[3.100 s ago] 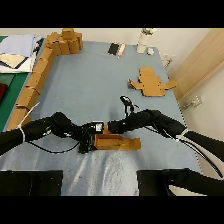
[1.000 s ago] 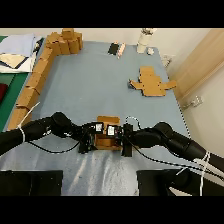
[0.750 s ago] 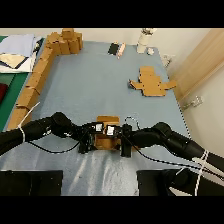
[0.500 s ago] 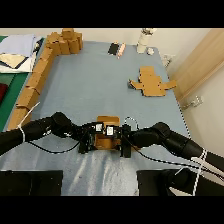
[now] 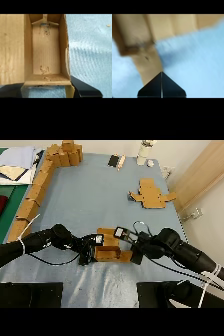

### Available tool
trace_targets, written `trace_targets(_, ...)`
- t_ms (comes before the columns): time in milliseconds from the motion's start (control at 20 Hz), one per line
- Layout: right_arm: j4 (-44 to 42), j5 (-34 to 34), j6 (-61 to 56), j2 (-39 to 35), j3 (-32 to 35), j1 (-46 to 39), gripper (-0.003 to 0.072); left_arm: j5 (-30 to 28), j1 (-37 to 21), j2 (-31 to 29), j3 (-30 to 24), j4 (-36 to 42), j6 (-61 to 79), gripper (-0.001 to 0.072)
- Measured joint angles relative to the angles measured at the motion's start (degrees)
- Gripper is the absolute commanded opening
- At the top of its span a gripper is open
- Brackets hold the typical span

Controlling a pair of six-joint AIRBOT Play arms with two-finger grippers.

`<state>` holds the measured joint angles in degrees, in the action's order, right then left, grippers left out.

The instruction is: Fold the box.

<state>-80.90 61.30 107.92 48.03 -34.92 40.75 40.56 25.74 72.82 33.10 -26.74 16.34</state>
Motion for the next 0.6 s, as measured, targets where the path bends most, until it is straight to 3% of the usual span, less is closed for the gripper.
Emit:
trace_targets(100, 7.13, 5.68, -10.91, -1.46, -0.52, -2.01, 0.0004, 0.02, 0.0, 0.0, 0.0, 0.0, 0.02, 0.0439)
trace_targets(250, 6.32, 8.63, -21.38, -2.38, 0.92, -7.52, 0.0004, 0.02, 0.0, 0.0, 0.0, -0.02, 0.07, 0.0439)
trace_targets(600, -11.15, -2.93, -27.98, -1.09, 8.87, -12.76, 0.0002, 0.09, 0.0, 0.0, 0.0, -0.04, 0.09, 0.0439)
